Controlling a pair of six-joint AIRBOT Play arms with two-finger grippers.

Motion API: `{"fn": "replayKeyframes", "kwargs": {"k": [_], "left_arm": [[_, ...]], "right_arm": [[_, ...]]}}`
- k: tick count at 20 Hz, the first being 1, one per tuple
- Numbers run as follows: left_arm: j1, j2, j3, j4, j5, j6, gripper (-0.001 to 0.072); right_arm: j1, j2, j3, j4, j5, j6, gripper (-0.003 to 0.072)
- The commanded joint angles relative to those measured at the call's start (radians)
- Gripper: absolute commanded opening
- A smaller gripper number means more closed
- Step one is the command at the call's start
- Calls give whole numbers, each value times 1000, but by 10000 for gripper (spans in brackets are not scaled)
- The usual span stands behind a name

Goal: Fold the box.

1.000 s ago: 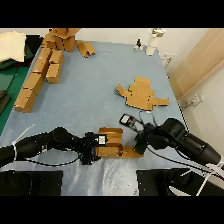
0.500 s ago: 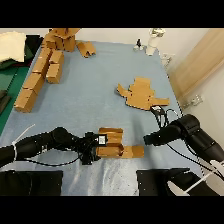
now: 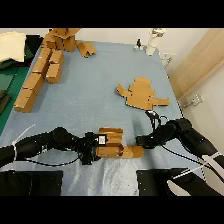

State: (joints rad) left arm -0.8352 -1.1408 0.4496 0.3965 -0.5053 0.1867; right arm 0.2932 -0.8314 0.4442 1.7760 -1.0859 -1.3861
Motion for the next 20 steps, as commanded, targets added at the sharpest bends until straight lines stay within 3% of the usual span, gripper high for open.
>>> {"fn": "replayKeyframes", "kwargs": {"k": [1, 12, 17, 19, 20], "left_arm": [[0, 0, 0, 0, 0, 0, 560], [0, 0, 0, 0, 0, 0, 560], [0, 0, 0, 0, 0, 0, 560], [0, 0, 0, 0, 0, 0, 560], [0, 0, 0, 0, 0, 0, 560]], "right_arm": [[-1, -11, -14, 68, 21, -31, 3], [0, -8, -55, 286, 46, -126, 3], [2, 102, -23, 316, 9, -108, 7], [2, 151, -21, 328, -46, -93, 170], [2, 169, -21, 334, -70, -88, 170]]}}
